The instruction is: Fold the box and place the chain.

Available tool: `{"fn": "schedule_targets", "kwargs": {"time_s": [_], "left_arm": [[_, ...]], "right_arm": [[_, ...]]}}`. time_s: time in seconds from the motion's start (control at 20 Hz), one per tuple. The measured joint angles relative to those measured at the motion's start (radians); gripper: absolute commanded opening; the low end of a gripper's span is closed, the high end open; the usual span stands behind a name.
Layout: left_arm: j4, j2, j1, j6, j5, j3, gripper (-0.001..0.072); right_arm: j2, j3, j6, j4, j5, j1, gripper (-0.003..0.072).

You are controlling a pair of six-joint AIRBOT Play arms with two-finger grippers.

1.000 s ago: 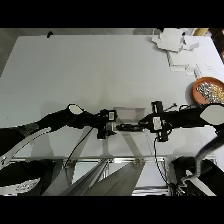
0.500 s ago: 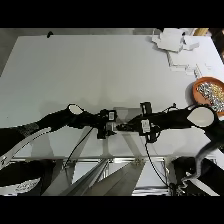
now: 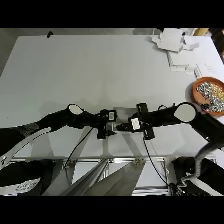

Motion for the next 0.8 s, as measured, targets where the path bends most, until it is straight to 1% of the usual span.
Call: {"fn": "schedule_targets", "kwargs": {"time_s": [0.1, 0.15, 0.3, 0.4, 0.5, 0.8], "left_arm": [[0.000, 0.000, 0.000, 0.000, 0.000, 0.000, 0.0334], [0.000, 0.000, 0.000, 0.000, 0.000, 0.000, 0.0334], [0.000, 0.000, 0.000, 0.000, 0.000, 0.000, 0.0334], [0.000, 0.000, 0.000, 0.000, 0.000, 0.000, 0.0334], [0.000, 0.000, 0.000, 0.000, 0.000, 0.000, 0.0334], [0.000, 0.000, 0.000, 0.000, 0.000, 0.000, 0.0334]], "right_arm": [[0.042, 0.017, 0.020, -0.122, 0.053, -0.063, 0.0217], [0.057, 0.022, 0.026, -0.169, 0.073, -0.116, 0.0182], [0.052, 0.029, 0.027, -0.249, 0.099, -0.278, 0.0174], [0.011, 0.032, 0.006, -0.274, 0.093, -0.354, 0.0176], [-0.050, 0.034, -0.026, -0.288, 0.077, -0.394, 0.0184], [-0.228, 0.034, -0.114, -0.306, 0.050, -0.433, 0.0189]]}}
